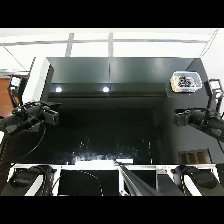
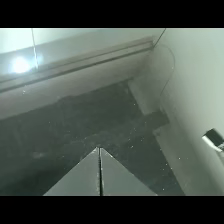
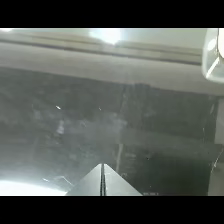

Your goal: Fold the box and place the chain.

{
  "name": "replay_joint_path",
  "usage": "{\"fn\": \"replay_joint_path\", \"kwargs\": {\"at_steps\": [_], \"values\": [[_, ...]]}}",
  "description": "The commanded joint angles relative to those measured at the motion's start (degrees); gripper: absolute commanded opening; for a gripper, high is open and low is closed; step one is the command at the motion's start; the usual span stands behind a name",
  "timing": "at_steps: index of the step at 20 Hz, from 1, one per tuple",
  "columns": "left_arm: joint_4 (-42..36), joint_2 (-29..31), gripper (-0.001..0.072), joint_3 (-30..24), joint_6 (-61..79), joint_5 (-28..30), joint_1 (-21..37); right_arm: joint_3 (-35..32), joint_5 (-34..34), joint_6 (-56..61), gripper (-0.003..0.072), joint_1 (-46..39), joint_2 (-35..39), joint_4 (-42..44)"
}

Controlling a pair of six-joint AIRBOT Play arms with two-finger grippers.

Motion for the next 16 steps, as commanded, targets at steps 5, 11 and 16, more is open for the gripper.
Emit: {"fn": "replay_joint_path", "kwargs": {"at_steps": [5, 11, 16], "values": [[-0.2, 0.1, 0.0027, -1.2, -0.1, -0.9, -0.7, -2.7, -1.7, 0.3, 0.0014, 0.1, 0.4, -0.8], [-0.2, 0.1, 0.0027, -1.2, -0.1, -0.9, -0.7, -2.7, -1.7, 0.3, 0.0014, 0.1, 0.4, -0.8], [-0.2, 0.1, 0.0027, -1.2, -0.1, -0.9, -0.7, -2.7, -1.7, 0.3, 0.0013, 0.1, 0.4, -0.8]]}}
